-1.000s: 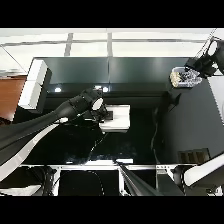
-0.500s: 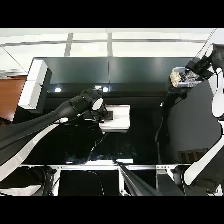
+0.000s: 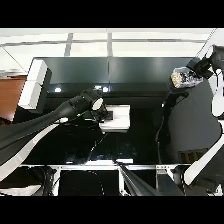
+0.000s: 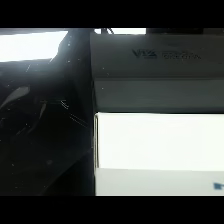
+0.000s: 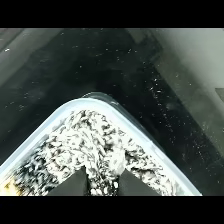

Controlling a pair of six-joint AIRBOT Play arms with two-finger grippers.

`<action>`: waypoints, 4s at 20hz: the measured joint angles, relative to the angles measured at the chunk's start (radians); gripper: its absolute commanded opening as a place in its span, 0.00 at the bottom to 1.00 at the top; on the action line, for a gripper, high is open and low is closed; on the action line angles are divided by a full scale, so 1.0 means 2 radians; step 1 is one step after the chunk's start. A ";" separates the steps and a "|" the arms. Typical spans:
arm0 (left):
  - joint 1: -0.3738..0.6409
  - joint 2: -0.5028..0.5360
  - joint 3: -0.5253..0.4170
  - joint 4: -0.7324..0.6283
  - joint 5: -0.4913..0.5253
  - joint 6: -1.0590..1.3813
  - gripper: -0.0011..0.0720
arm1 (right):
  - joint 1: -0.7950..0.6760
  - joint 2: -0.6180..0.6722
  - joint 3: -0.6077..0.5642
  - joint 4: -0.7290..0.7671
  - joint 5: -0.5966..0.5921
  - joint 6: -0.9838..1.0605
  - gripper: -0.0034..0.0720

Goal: Fold the box and place the chain.

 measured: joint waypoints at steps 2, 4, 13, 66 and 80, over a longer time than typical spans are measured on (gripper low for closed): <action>0.000 0.000 0.000 0.000 0.000 0.000 0.05 | 0.000 0.015 0.000 0.004 0.004 -0.019 0.06; 0.000 0.000 0.000 0.000 0.000 0.000 0.05 | 0.000 0.041 0.000 0.005 0.006 -0.048 0.06; 0.000 0.000 0.000 0.003 0.000 0.000 0.05 | -0.006 0.239 -0.001 0.060 0.040 -0.192 0.06; 0.000 0.000 0.000 0.004 0.001 0.000 0.05 | 0.339 0.535 -0.515 0.423 -0.052 -0.260 0.06; 0.000 0.000 0.000 0.004 0.001 0.000 0.05 | 0.379 0.521 -0.627 0.429 -0.161 -0.252 0.44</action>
